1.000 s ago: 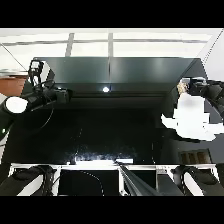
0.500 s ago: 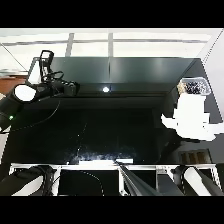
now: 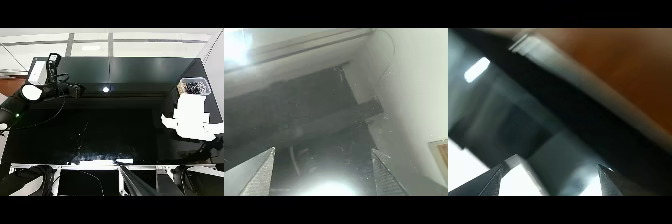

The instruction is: Fold the box and place the chain.

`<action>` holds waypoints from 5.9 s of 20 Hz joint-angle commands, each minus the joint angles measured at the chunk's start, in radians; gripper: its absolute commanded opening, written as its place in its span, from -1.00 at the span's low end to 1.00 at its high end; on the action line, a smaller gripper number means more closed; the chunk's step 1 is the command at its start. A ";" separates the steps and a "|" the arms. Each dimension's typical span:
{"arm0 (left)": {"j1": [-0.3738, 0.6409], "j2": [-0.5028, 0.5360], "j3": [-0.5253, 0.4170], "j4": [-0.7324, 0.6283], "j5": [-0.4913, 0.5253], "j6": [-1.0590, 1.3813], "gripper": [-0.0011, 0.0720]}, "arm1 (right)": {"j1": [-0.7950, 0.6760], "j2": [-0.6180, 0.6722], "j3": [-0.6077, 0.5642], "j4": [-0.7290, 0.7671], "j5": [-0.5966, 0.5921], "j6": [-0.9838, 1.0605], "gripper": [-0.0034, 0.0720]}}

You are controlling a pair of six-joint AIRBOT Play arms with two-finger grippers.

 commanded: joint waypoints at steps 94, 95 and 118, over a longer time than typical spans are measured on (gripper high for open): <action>0.022 -0.471 -0.060 -0.525 -0.761 0.715 -0.01 | 1.664 0.738 -0.840 0.473 -0.718 -0.132 -0.77; 0.023 -0.471 -0.060 -0.528 -0.759 0.715 -0.10 | 1.664 0.738 -0.840 0.473 -0.718 -0.132 -0.77; -0.129 -0.194 -0.018 -0.369 -0.608 0.890 -0.89 | 1.357 0.748 -0.518 -0.047 -0.360 -0.297 0.96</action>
